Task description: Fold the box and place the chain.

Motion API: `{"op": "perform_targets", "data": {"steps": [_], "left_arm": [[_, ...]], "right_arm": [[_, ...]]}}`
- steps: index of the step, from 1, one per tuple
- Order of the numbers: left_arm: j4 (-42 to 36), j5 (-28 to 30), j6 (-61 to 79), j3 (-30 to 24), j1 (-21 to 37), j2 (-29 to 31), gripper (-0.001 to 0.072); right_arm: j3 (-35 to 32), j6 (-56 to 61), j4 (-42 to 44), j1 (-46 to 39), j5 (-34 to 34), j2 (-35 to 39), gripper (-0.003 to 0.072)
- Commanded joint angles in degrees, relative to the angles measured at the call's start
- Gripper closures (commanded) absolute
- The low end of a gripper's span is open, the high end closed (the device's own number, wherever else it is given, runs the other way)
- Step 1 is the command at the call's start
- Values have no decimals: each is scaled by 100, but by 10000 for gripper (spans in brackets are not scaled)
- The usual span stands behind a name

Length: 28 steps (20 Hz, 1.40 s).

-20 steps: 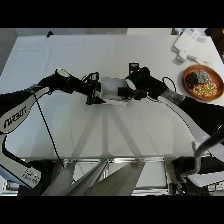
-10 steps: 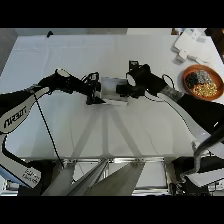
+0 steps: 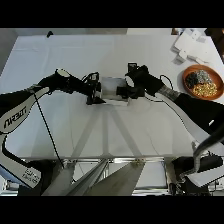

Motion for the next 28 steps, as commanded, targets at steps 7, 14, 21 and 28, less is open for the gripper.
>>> {"op": "perform_targets", "data": {"steps": [7, 14, 21, 28], "left_arm": [[9, 2, 0, 2, 2, 2, 273], [9, 2, 0, 2, 2, 2, 273], [9, 2, 0, 2, 2, 2, 273], [9, 2, 0, 2, 2, 4, 273]], "right_arm": [[0, 7, -146, 52, 57, -98, 597], [0, 4, -127, 83, -68, -98, 670], [81, 59, -26, 83, -127, -96, 286], [81, 463, 90, 85, -151, -164, 624]]}}
